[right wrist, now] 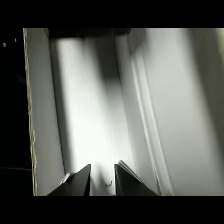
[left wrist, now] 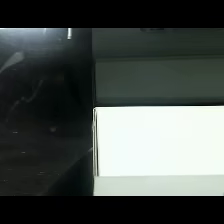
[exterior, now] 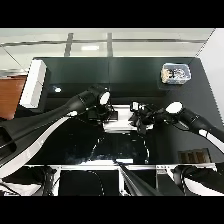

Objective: Fold the box and place the chain.

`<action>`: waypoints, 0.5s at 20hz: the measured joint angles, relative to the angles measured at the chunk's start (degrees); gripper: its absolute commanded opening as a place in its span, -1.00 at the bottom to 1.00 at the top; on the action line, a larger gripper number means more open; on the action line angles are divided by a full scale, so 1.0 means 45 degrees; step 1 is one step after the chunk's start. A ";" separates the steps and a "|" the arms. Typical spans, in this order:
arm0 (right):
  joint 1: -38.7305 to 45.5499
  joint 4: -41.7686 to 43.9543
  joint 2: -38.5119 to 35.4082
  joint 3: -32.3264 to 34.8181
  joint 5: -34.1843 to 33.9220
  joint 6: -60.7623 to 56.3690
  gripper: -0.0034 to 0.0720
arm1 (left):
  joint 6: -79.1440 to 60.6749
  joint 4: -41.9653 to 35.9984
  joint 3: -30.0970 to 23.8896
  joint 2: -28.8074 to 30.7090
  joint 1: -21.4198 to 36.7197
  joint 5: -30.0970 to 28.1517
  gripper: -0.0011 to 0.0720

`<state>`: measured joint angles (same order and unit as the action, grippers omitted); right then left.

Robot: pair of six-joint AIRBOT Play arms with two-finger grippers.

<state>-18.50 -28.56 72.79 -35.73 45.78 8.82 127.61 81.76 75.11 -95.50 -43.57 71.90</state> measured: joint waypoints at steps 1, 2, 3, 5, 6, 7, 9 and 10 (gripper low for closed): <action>-0.0005 0.0029 0.0034 0.0000 -0.0005 -0.0233 -0.10 | 0.0005 0.0005 0.0000 0.0000 0.0000 -0.0019 -0.90; -0.0010 0.0049 0.0039 0.0000 -0.0024 -0.0500 -0.46 | 0.0000 0.0024 0.0000 0.0000 0.0000 -0.0024 -0.90; 0.0000 0.0019 0.0039 0.0000 -0.0019 -0.0831 -0.89 | 0.0000 0.0039 0.0000 0.0000 0.0005 0.0049 -0.90; 0.0204 -0.0316 -0.0165 -0.0097 0.0180 -0.2467 -0.86 | -0.0024 0.0005 0.0005 0.0000 0.0000 0.0034 -0.90; 0.0491 -0.0801 -0.0369 -0.0262 0.0476 -0.3905 -0.86 | -0.0019 0.0005 0.0005 0.0000 0.0000 0.0024 -0.90; 0.0874 -0.1341 -0.0593 -0.0515 0.0748 -0.5343 -0.86 | -0.0015 0.0019 0.0005 0.0000 0.0000 0.0029 -0.90; 0.2089 -0.2725 -0.1044 -0.1161 0.1865 -0.8514 -0.86 | -0.0024 0.0010 0.0005 0.0000 0.0000 0.0044 -0.90; 0.2924 -0.3502 -0.1200 -0.1389 0.2448 -1.0117 -0.86 | -0.0019 0.0015 0.0005 0.0000 0.0000 0.0063 -0.90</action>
